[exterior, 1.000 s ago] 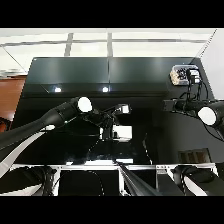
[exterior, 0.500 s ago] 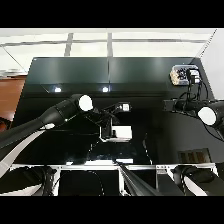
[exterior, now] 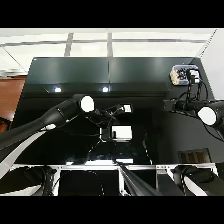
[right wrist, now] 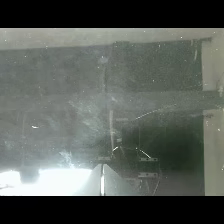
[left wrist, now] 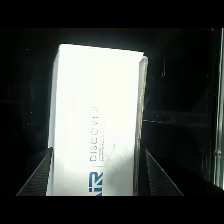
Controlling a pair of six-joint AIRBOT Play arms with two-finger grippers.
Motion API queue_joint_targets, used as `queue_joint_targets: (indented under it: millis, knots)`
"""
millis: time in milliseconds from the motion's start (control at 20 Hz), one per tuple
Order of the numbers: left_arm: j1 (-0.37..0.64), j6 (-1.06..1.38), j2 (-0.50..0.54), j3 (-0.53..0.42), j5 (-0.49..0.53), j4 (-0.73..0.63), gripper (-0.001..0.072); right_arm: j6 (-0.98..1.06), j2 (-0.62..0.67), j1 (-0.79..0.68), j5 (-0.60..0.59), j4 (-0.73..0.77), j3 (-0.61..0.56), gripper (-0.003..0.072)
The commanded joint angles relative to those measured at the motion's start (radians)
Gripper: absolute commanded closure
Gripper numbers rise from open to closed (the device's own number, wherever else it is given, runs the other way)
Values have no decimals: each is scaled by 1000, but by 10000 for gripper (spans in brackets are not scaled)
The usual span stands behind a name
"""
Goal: Fold the box and place the chain.
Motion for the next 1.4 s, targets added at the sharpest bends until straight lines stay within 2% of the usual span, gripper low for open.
queue_joint_targets:
  millis: [0,350,650,800,850,1000,1050,1250,1350]
  knots:
    - [-34,-12,0,1,0,61,-5,0,0,0,1,2,0,676]
    - [-58,-51,0,1,14,77,-5,0,0,0,4,2,0,675]
    - [-129,-208,-51,1,100,268,-4,8,0,0,4,3,0,676]
    - [-148,-357,-79,1,117,273,-2,11,0,0,4,3,0,676]
    - [-144,-394,-72,2,103,277,17,11,0,0,4,2,0,676]
    - [-94,-431,-8,2,25,346,414,11,0,0,5,3,0,676]
    - [-64,-431,24,2,5,360,434,11,0,0,7,3,0,676]
    - [111,-449,196,12,-65,374,433,11,0,0,8,3,0,676]
    - [209,-504,270,61,-158,378,432,11,0,0,8,3,0,676]
